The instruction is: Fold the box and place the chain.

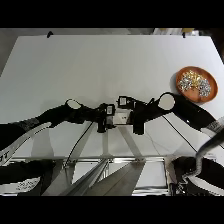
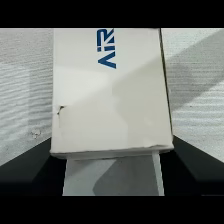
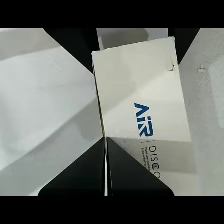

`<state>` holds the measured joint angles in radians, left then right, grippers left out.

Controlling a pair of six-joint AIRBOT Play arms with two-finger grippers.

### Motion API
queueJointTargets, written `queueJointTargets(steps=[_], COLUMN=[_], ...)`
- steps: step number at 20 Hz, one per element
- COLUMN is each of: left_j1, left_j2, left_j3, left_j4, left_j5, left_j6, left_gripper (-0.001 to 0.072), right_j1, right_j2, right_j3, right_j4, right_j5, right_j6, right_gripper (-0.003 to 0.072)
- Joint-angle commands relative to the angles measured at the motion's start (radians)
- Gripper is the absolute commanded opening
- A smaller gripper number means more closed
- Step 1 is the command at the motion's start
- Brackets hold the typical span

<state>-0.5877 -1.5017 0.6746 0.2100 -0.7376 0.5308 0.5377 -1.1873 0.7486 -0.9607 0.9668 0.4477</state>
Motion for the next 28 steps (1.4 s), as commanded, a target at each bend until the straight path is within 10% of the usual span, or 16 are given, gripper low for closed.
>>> queueJointTargets(steps=[1, 28], left_j1=[0.0, 0.0], left_j2=[0.001, 0.001], left_j3=[0.0, 0.0], left_j4=[0.0, 0.0], left_j5=[0.0, 0.0], left_j6=[0.001, 0.0], left_gripper=[0.0394, 0.0394], right_j1=[0.001, -0.132], right_j2=[-0.01, 0.134], right_j3=[-0.004, -0.025], right_j4=[-0.003, -0.205], right_j5=[-0.043, 0.078], right_j6=[0.001, 0.18], right_gripper=[0.0011, 0.0011])
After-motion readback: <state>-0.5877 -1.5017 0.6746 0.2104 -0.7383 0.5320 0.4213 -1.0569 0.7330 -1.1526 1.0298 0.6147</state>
